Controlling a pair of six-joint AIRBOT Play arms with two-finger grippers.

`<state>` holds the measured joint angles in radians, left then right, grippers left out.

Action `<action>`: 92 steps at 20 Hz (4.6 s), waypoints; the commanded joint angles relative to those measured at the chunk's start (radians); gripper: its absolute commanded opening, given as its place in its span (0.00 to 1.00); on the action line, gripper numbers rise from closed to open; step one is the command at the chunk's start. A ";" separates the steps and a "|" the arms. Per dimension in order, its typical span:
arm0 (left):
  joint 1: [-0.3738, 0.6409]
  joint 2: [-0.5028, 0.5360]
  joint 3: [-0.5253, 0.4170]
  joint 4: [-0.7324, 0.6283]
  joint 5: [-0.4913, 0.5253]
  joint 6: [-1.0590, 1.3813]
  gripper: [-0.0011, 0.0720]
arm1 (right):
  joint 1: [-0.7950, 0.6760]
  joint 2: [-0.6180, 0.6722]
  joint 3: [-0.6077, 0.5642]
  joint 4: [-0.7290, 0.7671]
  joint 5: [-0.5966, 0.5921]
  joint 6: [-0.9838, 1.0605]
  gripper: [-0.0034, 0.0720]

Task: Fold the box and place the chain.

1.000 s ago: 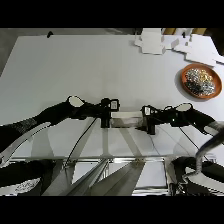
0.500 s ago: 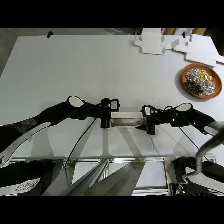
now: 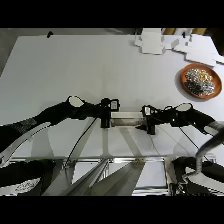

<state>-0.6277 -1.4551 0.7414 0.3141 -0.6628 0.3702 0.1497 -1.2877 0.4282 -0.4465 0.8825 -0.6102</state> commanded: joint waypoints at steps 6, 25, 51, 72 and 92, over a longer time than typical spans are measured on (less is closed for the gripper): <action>0.000 0.000 0.000 0.000 0.000 0.000 0.03 | 0.001 0.000 0.000 -0.001 0.000 0.000 0.59; 0.005 0.026 0.000 -0.002 -0.007 -0.005 0.96 | 0.001 0.000 0.000 -0.001 0.000 0.000 0.59; -0.182 0.303 0.001 0.449 0.010 -0.733 0.02 | 0.001 0.000 0.000 -0.001 0.000 0.000 0.59; -0.032 0.166 0.175 0.571 -0.103 -0.895 0.02 | 0.001 0.000 0.000 -0.001 0.000 0.000 0.59; 0.042 0.203 -0.071 0.539 -0.070 -0.608 0.48 | 0.001 0.000 0.000 -0.001 0.000 0.000 0.59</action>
<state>-0.5957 -1.2514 0.6743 0.8536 -0.7742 -0.3058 0.1501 -1.2877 0.4278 -0.4480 0.8822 -0.6109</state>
